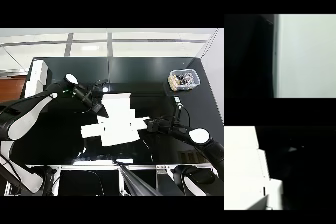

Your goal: Fold the box and place the chain.

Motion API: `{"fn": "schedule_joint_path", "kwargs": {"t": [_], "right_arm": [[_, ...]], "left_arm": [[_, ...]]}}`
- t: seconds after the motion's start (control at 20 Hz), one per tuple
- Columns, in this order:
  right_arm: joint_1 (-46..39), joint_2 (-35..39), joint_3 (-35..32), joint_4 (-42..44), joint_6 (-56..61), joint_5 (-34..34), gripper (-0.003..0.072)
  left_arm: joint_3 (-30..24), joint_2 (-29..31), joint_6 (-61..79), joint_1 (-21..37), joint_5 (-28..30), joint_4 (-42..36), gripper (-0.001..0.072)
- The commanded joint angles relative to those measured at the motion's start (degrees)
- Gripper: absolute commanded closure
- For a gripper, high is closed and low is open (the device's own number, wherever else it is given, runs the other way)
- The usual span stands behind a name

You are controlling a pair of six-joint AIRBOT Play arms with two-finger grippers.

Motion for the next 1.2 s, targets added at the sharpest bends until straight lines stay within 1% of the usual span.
{"fn": "schedule_joint_path", "kwargs": {"t": [0.0,0.05,0.15,0.3,0.35,0.45,0.5,0.55,0.6,0.7,0.85,0.9,0.95,1.15], "right_arm": [[-0.2,0.1,0.7,-1.0,-0.3,-0.7,-0.0031],[-0.5,0.1,2.0,-3.3,-0.3,-0.1,-0.0032],[-2.3,0.1,7.1,-10.5,-0.2,3.8,-0.0031],[-5.9,0.2,17.4,-22.7,-0.3,12.0,-0.0031],[-6.8,0.2,20.6,-26.8,-0.3,14.2,-0.0031],[-7.3,0.1,23.5,-32.5,-1.2,15.8,-0.0031],[-7.3,0.1,23.6,-33.2,-2.9,16.2,-0.0030],[-7.1,0.0,23.5,-33.2,-5.2,17.3,-0.0024],[-6.8,-0.1,23.1,-33.2,-7.1,18.1,-0.0024],[-5.4,-0.1,21.8,-33.1,-9.4,18.7,-0.0024],[-2.8,-0.1,19.4,-33.2,-10.9,18.5,-0.0024],[-1.9,-0.1,18.5,-33.1,-10.8,18.5,-0.0024],[-1.1,-0.1,17.7,-33.1,-10.8,18.4,-0.0024],[2.0,-0.1,14.8,-33.1,-11.0,18.4,-0.0025]], "left_arm": [[0.6,0.0,0.9,0.0,-0.2,0.5,0.0685],[1.3,0.2,0.9,0.0,-0.1,0.7,0.0686],[2.4,1.7,0.8,0.0,0.1,1.3,0.0689],[1.4,7.9,0.6,-0.4,2.0,3.7,0.0690],[-0.3,10.8,0.8,-0.7,3.4,3.4,0.0690],[-8.0,17.4,5.7,-1.7,10.3,-0.1,0.0690],[-13.2,20.6,14.0,-2.8,14.3,-3.2,0.0689],[-17.2,22.7,22.3,-3.9,17.4,-4.4,0.0689],[-20.1,23.9,28.3,-5.2,21.7,-4.3,0.0689],[-22.1,23.9,31.8,-7.4,29.4,-4.0,0.0688],[-21.8,22.8,41.5,-10.3,37.4,-2.4,0.0687],[-21.6,22.1,42.0,-11.0,39.5,-2.4,0.0685],[-21.3,21.1,42.0,-11.2,39.8,-1.6,0.0685],[-21.2,18.5,42.0,-11.3,38.9,0.6,0.0685]]}}
